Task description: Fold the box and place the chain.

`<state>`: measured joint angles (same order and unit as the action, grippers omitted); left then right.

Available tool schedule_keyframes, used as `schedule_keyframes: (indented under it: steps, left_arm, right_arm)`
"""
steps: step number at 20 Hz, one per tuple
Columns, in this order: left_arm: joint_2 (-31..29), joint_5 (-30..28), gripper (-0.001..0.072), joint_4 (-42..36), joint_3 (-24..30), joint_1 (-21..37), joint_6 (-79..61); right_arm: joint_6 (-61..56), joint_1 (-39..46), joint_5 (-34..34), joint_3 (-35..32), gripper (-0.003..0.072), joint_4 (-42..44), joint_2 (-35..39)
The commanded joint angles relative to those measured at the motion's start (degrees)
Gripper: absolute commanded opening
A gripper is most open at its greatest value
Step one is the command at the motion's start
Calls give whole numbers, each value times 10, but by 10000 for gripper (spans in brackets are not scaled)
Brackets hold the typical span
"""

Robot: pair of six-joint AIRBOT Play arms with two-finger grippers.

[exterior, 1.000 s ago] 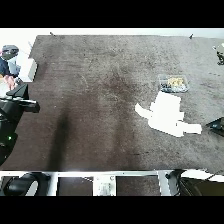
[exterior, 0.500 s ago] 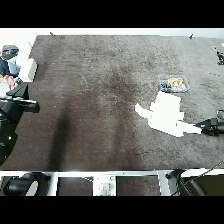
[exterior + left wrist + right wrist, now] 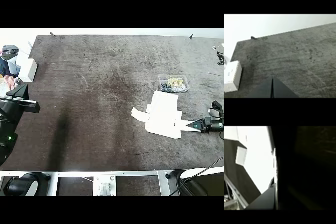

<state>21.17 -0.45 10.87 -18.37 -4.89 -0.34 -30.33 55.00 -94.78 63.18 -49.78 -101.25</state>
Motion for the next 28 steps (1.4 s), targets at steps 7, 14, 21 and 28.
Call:
schedule_keyframes:
  steps: [7,14,21,28]
  left_arm:
    - [0,1,13,0,0,0,1]
    - [0,128,543,-7,-6,0,14]
    - [113,256,543,-25,-106,0,18]
    - [373,345,534,-23,-267,0,37]
  right_arm:
    - [19,-133,7,-91,10,104,103]
    - [12,-363,167,-137,10,273,124]
    - [8,-507,380,-103,9,348,123]
    - [27,-555,425,-19,10,301,69]
